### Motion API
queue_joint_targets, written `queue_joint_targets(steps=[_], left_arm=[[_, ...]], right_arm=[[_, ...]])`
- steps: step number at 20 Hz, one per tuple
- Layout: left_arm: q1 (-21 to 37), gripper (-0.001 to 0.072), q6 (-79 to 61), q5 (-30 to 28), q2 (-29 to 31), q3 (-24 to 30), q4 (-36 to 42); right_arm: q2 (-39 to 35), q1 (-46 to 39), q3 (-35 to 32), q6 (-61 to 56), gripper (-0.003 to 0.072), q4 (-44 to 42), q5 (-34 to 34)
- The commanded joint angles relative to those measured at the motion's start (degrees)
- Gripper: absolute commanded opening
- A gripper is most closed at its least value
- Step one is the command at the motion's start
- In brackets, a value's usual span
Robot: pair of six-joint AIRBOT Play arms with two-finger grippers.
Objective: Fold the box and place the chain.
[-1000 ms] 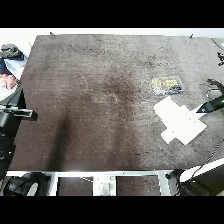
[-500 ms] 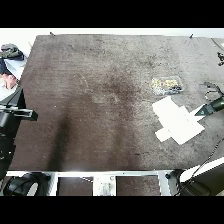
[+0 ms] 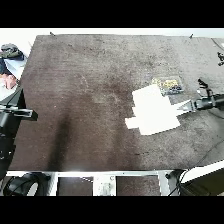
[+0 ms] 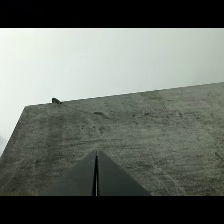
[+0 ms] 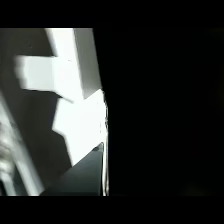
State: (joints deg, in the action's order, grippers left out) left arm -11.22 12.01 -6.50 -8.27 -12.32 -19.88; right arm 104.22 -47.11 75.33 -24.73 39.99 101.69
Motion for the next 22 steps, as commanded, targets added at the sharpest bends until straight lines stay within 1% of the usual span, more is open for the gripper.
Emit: queue_joint_targets(steps=[1, 3, 4, 5, 6, 9, 11, 13, 14, 17, 18, 19, 20, 21, 22], left_arm=[[0.0, 0.0012, 0.0, 0.0, 0.0, 0.0, 0.0], [0.0, 0.0012, 0.0, 0.0, 0.0, 0.0, 0.0], [0.0, 0.0012, 0.0, -0.1, 0.0, 0.0, 0.0], [0.0, 0.0012, 0.0, 0.0, 0.0, 0.0, 0.0], [0.0, 0.0012, 0.0, 0.0, 0.0, 0.0, 0.0], [0.0, 0.0012, 0.0, 0.0, 0.0, 0.0, 0.0], [0.0, 0.0012, 0.0, 0.0, 0.0, 0.0, 0.0], [0.0, 0.0012, 0.0, -0.2, 0.0, 0.0, 0.0], [0.0, 0.0012, 0.0, 0.2, 0.0, 0.0, 0.0], [0.0, 0.0013, -0.1, 2.6, 0.0, -0.4, -0.1], [0.0, 0.0085, -0.3, 3.5, 0.0, -0.4, -0.3], [0.0, 0.0464, -0.5, 4.7, 0.0, -0.4, -0.5], [0.0, 0.0686, -0.4, 5.9, 0.0, -0.4, -0.5], [0.0, 0.0652, -0.5, 7.5, -0.3, -0.4, -0.7], [0.0, 0.0652, -0.5, 8.8, -1.1, -0.6, -0.7]], right_arm=[[-8.2, 5.6, -17.0, -0.5, -0.0016, -12.6, -8.2], [-14.0, 11.6, -26.6, -0.6, -0.0016, -17.2, -19.0], [-16.3, 15.1, -30.2, -0.6, -0.0016, -20.4, -24.0], [-18.3, 19.1, -33.1, -0.6, -0.0016, -23.6, -29.6], [-19.5, 23.1, -34.7, -0.6, -0.0016, -27.3, -33.8], [-20.5, 34.7, -35.1, -0.9, -0.0016, -34.9, -44.6], [-20.5, 41.0, -33.9, -1.0, -0.0016, -34.2, -54.9], [-20.5, 44.3, -32.7, -1.0, -0.0016, -34.1, -62.4], [-20.5, 45.4, -32.0, -0.8, -0.0016, -34.0, -64.5], [-20.5, 46.2, -29.9, 0.7, -0.0016, -33.8, -67.8], [-20.5, 46.2, -29.7, 0.7, -0.0016, -33.8, -69.1], [-20.5, 46.2, -29.7, 0.9, -0.0016, -33.7, -69.9], [-20.5, 46.2, -29.7, 1.7, -0.0015, -33.8, -70.3], [-20.5, 46.2, -29.7, 3.3, -0.0016, -33.8, -70.3], [-20.1, 46.2, -29.5, 4.2, -0.0016, -33.8, -70.1]])
